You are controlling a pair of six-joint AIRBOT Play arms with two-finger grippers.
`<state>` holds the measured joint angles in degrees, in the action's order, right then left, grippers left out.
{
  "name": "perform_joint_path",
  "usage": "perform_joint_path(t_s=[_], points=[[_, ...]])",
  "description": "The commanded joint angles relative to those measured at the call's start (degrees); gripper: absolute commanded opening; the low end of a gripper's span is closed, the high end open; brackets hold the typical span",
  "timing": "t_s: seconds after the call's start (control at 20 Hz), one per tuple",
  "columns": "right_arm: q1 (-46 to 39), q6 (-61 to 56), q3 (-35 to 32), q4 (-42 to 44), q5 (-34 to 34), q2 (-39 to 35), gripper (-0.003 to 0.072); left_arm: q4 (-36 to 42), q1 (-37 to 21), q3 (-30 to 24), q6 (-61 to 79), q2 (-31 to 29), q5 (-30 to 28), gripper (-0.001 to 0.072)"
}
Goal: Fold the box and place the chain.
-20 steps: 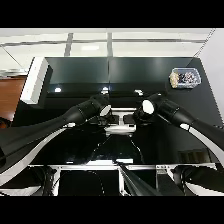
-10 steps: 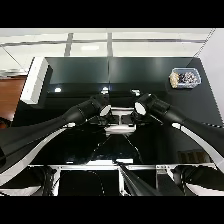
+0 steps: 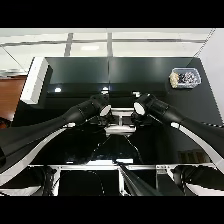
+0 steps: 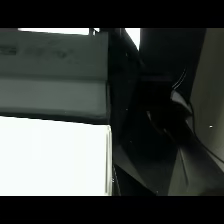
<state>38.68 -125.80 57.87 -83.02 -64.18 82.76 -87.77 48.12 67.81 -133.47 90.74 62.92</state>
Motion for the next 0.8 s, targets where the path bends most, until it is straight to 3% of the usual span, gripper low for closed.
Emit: perform_joint_path(t_s=[0.0,0.05,0.15,0.2,0.25,0.35,0.55,0.6,0.75], points=[[0.02,0.42,0.04,-0.13,0.07,0.02,0.0057,-0.02,-0.04,0.02,-0.11,0.02,-0.04,0.0029],[0.02,0.74,0.04,-0.13,0.15,0.02,0.0015,-0.02,-0.04,0.02,-0.11,0.02,-0.04,0.0029],[0.02,0.9,0.07,-0.11,0.33,0.02,0.0015,-0.02,-0.04,0.02,-0.11,0.02,-0.02,0.0029],[-0.02,0.87,0.09,-0.11,0.28,-0.02,0.0075,-0.02,-0.04,0.02,-0.11,0.02,-0.02,0.0029],[-0.13,0.87,0.09,-0.04,-0.04,-0.28,0.0264,-0.02,-0.04,0.02,-0.11,0.02,-0.02,0.0029],[-0.11,2.14,0.09,-0.48,-0.76,-2.03,0.0387,-0.04,-0.04,0.02,-0.11,0.02,0.22,0.0029],[-0.11,5.29,0.09,-3.56,-2.82,-13.07,0.0384,-0.04,-0.07,0.02,-0.11,0.02,0.13,0.0029],[-0.11,5.29,0.07,-8.81,-5.18,-16.98,0.0384,-0.04,-0.11,0.02,-0.11,0.02,0.15,0.0029],[-1.75,4.66,-1.42,-37.75,-7.8,-23.89,0.0384,-0.04,-0.11,0.02,-0.11,0.02,0.15,0.003]])
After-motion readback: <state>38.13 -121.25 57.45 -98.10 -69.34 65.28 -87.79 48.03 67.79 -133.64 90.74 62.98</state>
